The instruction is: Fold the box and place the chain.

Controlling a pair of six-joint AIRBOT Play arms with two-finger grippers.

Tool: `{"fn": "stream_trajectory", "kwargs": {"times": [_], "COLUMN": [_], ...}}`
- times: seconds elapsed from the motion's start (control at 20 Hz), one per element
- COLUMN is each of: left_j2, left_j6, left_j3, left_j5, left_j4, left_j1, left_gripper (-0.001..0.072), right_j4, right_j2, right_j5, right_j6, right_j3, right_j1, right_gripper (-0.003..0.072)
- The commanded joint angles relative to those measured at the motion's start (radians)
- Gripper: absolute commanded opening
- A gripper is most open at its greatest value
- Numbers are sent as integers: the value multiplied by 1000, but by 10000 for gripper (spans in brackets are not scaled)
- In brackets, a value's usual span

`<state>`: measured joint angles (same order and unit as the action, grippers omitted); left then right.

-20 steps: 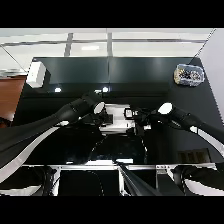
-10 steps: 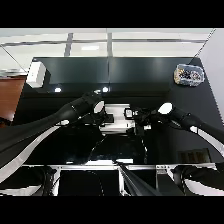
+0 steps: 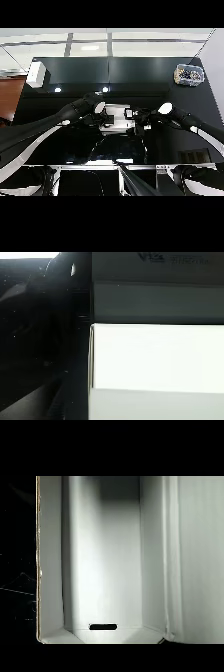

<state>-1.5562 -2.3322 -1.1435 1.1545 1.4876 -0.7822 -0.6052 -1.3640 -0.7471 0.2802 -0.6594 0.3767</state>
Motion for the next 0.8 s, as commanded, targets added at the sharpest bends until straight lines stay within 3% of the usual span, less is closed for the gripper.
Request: {"fn": "stream_trajectory", "kwargs": {"times": [0.0,0.05,0.45,0.5,0.55,0.6,0.75], "left_j2": [1,1,1,0,0,0,0], "left_j6": [2,2,32,32,32,32,33], "left_j3": [-1,-1,-35,-35,-35,-35,-35], "left_j5": [1,1,-2,3,3,0,-2], "left_j4": [16,18,25,23,23,22,23], "left_j1": [1,1,9,11,12,11,12], "left_gripper": [388,345,339,284,136,41,25], "right_j4": [-2,-2,-2,-2,-2,-2,-2], "right_j2": [0,0,0,0,0,0,0], "right_j5": [0,0,0,0,0,0,0], "right_j6": [0,0,0,0,0,0,0], "right_j3": [0,0,0,0,0,0,0], "right_j1": [1,1,1,1,1,1,1], "right_gripper": [133,133,133,134,134,134,136]}}
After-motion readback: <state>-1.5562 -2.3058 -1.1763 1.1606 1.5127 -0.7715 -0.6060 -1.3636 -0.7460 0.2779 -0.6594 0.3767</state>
